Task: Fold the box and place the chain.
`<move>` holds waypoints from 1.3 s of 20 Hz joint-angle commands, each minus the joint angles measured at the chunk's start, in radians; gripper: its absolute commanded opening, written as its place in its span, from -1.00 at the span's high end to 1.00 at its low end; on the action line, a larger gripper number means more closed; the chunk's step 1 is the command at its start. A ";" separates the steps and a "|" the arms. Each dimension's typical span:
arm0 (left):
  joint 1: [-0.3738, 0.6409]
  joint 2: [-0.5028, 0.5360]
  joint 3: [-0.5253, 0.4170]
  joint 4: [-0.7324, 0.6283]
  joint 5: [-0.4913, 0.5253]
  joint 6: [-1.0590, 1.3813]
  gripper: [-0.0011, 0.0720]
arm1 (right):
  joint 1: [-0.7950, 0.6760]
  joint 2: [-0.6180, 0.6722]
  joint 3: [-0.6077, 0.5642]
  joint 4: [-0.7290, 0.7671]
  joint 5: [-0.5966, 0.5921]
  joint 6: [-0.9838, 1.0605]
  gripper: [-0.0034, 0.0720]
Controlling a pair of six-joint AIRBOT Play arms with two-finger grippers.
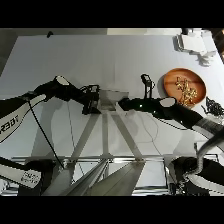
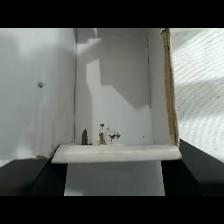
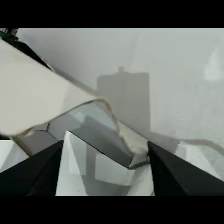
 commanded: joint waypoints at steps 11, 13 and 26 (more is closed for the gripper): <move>0.000 0.000 0.000 0.000 0.000 -0.002 0.58 | 0.001 0.035 0.009 -0.334 -0.005 0.230 -0.70; 0.000 0.000 0.000 0.000 0.000 -0.002 0.58 | 0.001 0.035 0.009 -0.343 -0.002 0.231 -0.70; 0.000 0.000 0.000 0.000 0.000 -0.002 0.58 | 0.082 0.035 0.075 -0.904 0.019 0.863 -0.57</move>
